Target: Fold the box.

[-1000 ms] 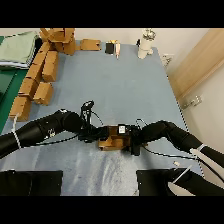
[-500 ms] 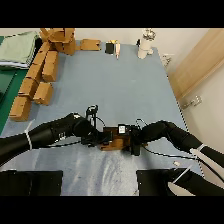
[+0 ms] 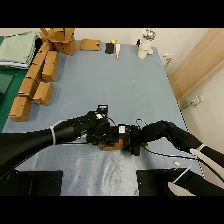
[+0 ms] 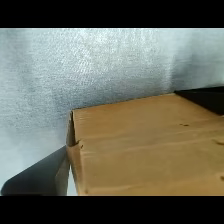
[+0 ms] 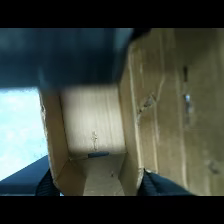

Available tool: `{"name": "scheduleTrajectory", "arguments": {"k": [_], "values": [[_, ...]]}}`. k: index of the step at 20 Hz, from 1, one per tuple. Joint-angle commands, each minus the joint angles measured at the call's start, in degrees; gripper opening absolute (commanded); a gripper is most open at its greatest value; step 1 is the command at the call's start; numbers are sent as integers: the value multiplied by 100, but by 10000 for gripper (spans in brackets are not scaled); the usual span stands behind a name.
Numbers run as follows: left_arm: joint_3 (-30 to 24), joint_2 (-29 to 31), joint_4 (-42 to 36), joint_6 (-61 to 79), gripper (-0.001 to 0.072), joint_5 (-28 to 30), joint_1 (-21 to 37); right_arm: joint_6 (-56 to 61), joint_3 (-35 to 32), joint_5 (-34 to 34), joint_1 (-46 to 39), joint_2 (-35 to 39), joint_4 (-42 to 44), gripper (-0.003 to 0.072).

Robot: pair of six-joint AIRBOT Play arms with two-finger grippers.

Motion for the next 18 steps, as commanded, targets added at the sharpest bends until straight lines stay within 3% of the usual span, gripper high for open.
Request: {"name": "scheduleTrajectory", "arguments": {"k": [1, 2, 4, 5, 8, 12, 13, 14, 15, 16, 18], "values": [[579, -457, 595, -369, 455, -894, -208, 2, -2, 0, 0, 0, 0, 507], [643, -516, 662, -422, 439, -935, -238, 0, -2, 0, 0, 0, 0, 507], [651, -538, 647, -468, 127, -798, -254, 0, -2, 0, 0, 0, 0, 507], [651, -535, 632, -472, 65, -726, -273, 2, -2, 0, 0, 0, 0, 507], [651, -535, 629, -479, 12, -682, -343, 2, -2, 0, 0, 0, 0, 507], [656, -535, 557, -452, 13, -680, -356, 2, -2, 0, 0, 0, 0, 507], [658, -529, 514, -437, 14, -682, -356, 0, -2, 0, 0, 0, 0, 507], [658, -522, 483, -376, 138, -682, -356, 0, -2, 0, 0, 0, 0, 507], [658, -516, 444, -358, 417, -699, -356, 2, -2, 0, 0, 0, 0, 507], [658, -507, 433, -358, 469, -745, -356, 0, -2, 0, 0, 0, 0, 506], [658, -420, 439, -343, 470, -789, -356, 2, -2, 0, 0, 0, 0, 507]]}}
